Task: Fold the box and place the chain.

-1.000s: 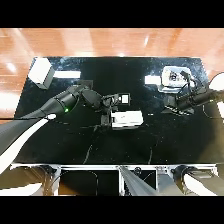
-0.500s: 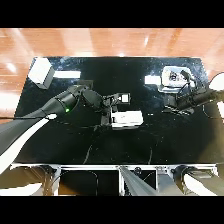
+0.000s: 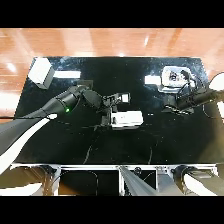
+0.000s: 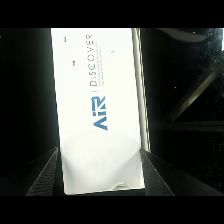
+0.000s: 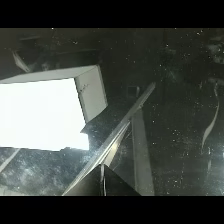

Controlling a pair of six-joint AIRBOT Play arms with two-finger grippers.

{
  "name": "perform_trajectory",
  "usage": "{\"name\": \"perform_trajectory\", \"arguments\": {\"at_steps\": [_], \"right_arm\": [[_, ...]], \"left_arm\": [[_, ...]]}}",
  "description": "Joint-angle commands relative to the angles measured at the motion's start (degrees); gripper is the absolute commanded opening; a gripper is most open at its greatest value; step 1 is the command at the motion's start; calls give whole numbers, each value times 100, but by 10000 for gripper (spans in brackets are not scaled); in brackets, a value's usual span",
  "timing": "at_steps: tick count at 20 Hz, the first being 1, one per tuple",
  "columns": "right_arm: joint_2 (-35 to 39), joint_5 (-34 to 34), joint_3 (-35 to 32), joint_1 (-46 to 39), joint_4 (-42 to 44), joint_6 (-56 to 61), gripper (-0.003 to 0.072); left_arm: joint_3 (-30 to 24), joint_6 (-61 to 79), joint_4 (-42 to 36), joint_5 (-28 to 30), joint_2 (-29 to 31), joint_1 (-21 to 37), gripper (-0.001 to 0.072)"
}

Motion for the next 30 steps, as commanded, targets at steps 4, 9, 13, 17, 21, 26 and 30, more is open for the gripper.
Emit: {"name": "perform_trajectory", "arguments": {"at_steps": [4, 9, 13, 17, 21, 26, 30], "right_arm": [[4, -7, 0, -4, 0, 0, 30], [4, -7, 0, -4, 0, 2, 30], [4, -13, 0, -4, 2, 2, 30], [4, -31, 0, -4, 2, 2, 30], [4, -44, 0, -4, 0, 2, 30], [4, -48, 2, -2, 0, 0, 30], [4, -50, 2, -2, 0, 2, 30]], "left_arm": [[2, -151, -24, 114, -2, -2, 631], [0, -153, -28, 151, -2, -2, 631], [-2, -153, -31, 105, -33, -4, 631], [-2, -310, -20, 96, -140, -90, 631], [-2, -426, 15, 101, -195, -170, 627], [4, -564, 420, 151, -192, -168, 107], [61, -1010, 752, 238, -160, -155, 20]]}}
